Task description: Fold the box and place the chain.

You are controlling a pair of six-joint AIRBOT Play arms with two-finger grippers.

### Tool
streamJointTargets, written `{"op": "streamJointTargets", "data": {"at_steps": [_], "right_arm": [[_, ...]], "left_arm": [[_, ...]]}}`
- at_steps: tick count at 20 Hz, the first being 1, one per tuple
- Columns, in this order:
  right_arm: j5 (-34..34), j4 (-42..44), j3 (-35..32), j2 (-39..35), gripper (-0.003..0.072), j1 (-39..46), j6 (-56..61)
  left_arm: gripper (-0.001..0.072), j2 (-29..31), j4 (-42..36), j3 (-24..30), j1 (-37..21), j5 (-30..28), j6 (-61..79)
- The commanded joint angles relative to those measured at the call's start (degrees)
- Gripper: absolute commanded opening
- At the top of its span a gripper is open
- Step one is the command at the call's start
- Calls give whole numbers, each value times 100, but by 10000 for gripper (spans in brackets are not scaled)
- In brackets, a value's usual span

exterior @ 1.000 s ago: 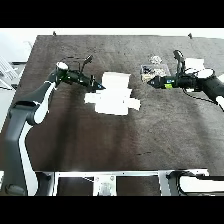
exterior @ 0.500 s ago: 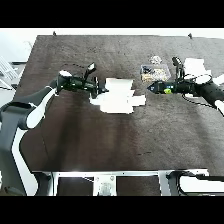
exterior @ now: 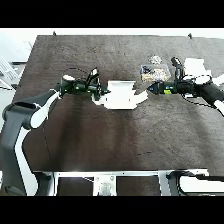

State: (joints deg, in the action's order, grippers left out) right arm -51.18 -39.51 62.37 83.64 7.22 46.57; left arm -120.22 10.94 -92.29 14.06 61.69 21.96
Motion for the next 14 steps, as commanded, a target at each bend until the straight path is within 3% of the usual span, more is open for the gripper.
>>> {"op": "streamJointTargets", "data": {"at_steps": [1, 14], "right_arm": [[-52, 0, -2, -4, 357, 0, -35], [-138, 76, -4, -2, 358, -4, -35]], "left_arm": [[16, -138, -92, 0, 2, 55, 273], [16, -308, -199, -28, -175, 262, 516]]}}
